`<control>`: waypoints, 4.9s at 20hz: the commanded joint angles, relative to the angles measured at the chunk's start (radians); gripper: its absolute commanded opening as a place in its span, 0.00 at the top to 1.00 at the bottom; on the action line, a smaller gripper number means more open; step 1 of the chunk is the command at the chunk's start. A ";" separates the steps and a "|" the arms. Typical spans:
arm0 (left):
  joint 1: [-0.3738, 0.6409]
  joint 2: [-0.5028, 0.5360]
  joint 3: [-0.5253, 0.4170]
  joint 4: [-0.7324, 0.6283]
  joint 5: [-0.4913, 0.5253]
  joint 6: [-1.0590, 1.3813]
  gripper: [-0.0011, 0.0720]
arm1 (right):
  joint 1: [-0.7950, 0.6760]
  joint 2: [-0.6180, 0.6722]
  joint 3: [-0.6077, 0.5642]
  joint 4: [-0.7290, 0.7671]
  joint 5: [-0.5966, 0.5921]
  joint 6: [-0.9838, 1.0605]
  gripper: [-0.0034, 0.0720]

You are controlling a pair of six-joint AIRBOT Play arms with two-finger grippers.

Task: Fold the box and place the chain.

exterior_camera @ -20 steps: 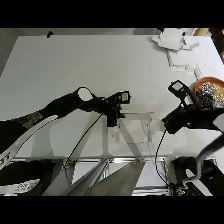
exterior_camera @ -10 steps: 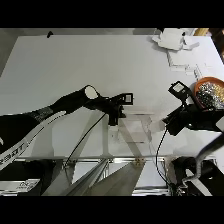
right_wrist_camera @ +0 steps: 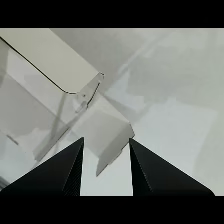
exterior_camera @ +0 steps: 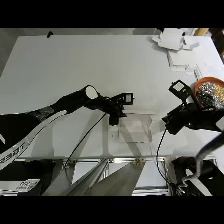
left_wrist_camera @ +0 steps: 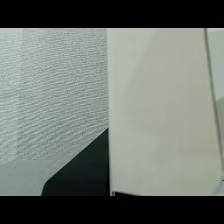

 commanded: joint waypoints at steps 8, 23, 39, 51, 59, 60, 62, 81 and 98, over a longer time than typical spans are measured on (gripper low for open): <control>0.000 0.097 0.000 0.119 0.051 -0.110 0.99 | 0.001 0.001 0.001 0.000 -0.003 0.000 0.53; 0.000 0.047 -0.008 0.141 0.069 -0.152 0.98 | 0.001 0.001 0.001 -0.001 -0.018 0.000 0.53; -0.001 0.047 -0.008 0.141 0.044 -0.152 0.97 | 0.001 -0.001 -0.090 0.195 -0.045 -0.288 0.58; 0.000 0.047 -0.008 0.140 0.040 -0.151 0.97 | 0.226 0.001 -0.356 0.067 -0.289 -0.710 0.05; 0.000 0.047 -0.008 0.140 0.040 -0.151 0.97 | 0.330 -0.030 -0.462 -0.001 -0.612 -0.706 0.05; 0.000 0.047 -0.008 0.140 0.040 -0.152 0.97 | 0.330 -0.030 -0.459 -0.003 -0.632 -0.706 0.05; -0.001 0.047 -0.008 0.140 0.040 -0.152 0.97 | 0.330 -0.031 -0.436 0.012 -0.638 -0.706 0.05; 0.000 0.047 -0.008 0.140 0.037 -0.151 0.97 | -0.112 -0.281 -0.306 0.610 -0.502 -1.456 0.05; 0.000 0.047 -0.008 0.140 0.037 -0.151 0.97 | -0.207 -0.492 -0.307 0.852 -0.322 -1.817 0.05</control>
